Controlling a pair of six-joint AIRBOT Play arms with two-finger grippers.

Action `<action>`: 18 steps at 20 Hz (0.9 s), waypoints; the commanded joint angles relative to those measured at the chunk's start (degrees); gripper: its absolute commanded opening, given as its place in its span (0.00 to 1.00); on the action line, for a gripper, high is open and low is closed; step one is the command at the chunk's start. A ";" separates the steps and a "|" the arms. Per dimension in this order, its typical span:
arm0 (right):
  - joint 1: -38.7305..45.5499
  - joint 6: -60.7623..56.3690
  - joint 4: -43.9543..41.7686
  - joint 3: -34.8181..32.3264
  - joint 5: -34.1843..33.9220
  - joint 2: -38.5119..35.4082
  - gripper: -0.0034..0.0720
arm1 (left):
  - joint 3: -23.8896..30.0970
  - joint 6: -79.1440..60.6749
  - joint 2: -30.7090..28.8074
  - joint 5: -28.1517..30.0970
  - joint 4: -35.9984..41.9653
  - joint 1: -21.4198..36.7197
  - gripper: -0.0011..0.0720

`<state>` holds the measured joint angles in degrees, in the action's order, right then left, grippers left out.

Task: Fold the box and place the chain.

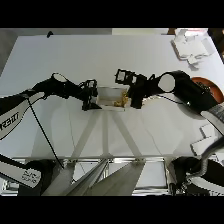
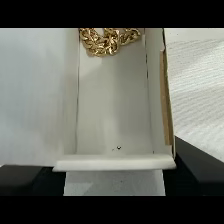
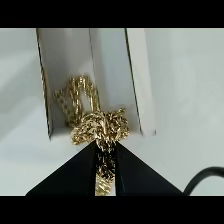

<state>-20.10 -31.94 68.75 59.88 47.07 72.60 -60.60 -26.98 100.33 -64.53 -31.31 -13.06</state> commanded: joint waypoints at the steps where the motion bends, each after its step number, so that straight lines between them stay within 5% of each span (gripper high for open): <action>1: -5.16 -4.35 -0.09 3.19 -6.36 0.02 0.06 | -0.02 -0.02 -0.04 0.02 0.00 0.00 0.45; 7: -10.60 -5.22 -0.17 9.42 -8.11 6.10 0.06 | -0.02 -0.02 -0.04 0.02 -0.02 0.00 0.45; 16: -10.84 -19.30 7.58 9.40 -2.89 14.56 0.08 | -0.02 -0.02 -0.04 0.02 -0.02 0.00 0.45; 17: -10.84 -19.30 7.34 9.40 -1.84 14.67 0.19 | -0.02 -0.02 -0.04 0.02 0.00 0.00 0.45; 18: -10.84 -19.28 7.17 9.40 -1.20 14.47 0.42 | -0.02 -0.02 -0.04 0.02 0.00 0.00 0.45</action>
